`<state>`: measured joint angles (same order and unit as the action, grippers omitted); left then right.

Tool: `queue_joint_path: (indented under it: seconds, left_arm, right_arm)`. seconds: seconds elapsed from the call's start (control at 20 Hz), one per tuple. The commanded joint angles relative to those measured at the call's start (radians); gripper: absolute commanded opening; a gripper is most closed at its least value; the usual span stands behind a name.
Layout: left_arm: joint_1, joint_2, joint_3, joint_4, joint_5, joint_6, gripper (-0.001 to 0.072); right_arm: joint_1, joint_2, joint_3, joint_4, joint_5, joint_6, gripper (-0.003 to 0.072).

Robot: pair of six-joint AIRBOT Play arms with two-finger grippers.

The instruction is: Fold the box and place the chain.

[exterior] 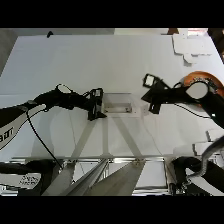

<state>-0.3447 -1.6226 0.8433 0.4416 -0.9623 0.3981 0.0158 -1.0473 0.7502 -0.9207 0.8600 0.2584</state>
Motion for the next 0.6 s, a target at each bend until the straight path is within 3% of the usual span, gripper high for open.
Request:
queue_joint_path:
  seconds: [0.0, 0.25, 0.55]
  left_arm:
    - [0.0, 0.0, 0.0, 0.001, 0.0, 0.001, 0.0158]
    - [0.0, 0.0, 0.0, 0.0, 0.0, 0.001, 0.0158]
    - [0.0, 0.0, 0.0, 0.0, 0.0, 0.0, 0.0158]
  right_arm:
    - [-0.173, 0.083, -0.001, -0.102, 0.082, 0.38, 0.0016]
    - [-0.375, -0.026, -0.005, -0.072, 0.246, 0.636, 0.0014]
    - [-0.309, -0.259, -0.005, 0.088, 0.274, 0.631, 0.0013]
